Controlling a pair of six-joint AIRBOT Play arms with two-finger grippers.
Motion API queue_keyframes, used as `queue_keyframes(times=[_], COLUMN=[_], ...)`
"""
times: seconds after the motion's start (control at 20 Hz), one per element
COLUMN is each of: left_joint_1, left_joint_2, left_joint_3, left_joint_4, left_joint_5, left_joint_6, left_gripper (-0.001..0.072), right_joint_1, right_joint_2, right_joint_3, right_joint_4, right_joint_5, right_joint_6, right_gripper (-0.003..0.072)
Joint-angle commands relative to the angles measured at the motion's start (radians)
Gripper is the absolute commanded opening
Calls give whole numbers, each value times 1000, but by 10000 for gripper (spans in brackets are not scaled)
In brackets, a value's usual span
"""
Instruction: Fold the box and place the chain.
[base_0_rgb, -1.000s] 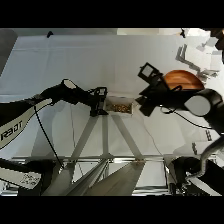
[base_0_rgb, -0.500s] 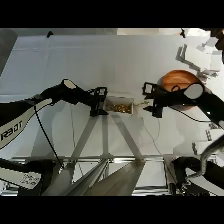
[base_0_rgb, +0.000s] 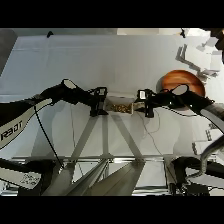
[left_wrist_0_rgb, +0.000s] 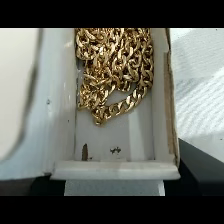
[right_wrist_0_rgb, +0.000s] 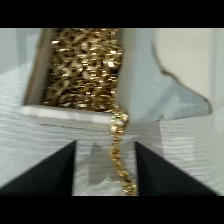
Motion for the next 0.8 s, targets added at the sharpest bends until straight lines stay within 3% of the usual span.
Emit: queue_keyframes(times=[0.0,0.05,0.3,0.45,0.75], left_joint_1=[0,0,0,0,0], left_joint_2=[0,0,0,0,0], left_joint_3=[1,1,1,1,1], left_joint_4=[0,0,0,0,0], left_joint_5=[0,0,0,0,0], left_joint_6=[0,0,0,0,0], left_gripper=[433,433,433,433,433], right_joint_1=[6,6,6,6,6], right_joint_2=[-23,-23,35,142,389], right_joint_3=[0,0,-1,0,0], right_joint_4=[39,30,13,-35,-73], right_joint_5=[-88,-97,-50,-41,114], right_joint_6=[-42,-38,78,207,468], right_gripper=[116,13,7,6,6])
